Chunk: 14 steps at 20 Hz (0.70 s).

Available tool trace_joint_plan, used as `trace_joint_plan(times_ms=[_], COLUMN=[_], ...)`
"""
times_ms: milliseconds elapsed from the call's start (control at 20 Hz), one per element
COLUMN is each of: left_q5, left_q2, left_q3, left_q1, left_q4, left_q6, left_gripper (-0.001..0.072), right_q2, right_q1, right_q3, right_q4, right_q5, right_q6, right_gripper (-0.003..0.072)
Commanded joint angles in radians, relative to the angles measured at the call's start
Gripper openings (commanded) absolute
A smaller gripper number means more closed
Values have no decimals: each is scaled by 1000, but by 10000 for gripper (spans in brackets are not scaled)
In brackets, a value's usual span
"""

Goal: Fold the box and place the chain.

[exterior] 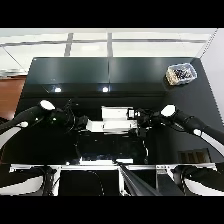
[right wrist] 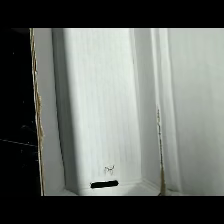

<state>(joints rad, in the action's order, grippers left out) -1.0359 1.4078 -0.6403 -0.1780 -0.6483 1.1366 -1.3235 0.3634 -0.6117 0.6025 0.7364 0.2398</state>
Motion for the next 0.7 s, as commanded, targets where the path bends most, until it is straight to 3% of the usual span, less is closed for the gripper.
trace_joint_plan(times_ms=[0,100,200,250,650], left_q5=[-25,-68,-91,-100,-121], left_q2=[18,18,18,18,18], left_q3=[-41,-66,-90,-100,-125], left_q1=[-28,-25,-25,-25,-71], left_q4=[39,59,61,63,63], left_q6=[-108,-145,-148,-146,-146], left_gripper=[31,81,542,646,639], right_q2=[0,0,0,0,0], right_q1=[0,0,0,0,0], right_q3=[0,0,0,0,0], right_q4=[0,0,0,0,0], right_q5=[0,0,0,0,0], right_q6=[0,0,0,0,0], right_gripper=[138,138,138,137,138])
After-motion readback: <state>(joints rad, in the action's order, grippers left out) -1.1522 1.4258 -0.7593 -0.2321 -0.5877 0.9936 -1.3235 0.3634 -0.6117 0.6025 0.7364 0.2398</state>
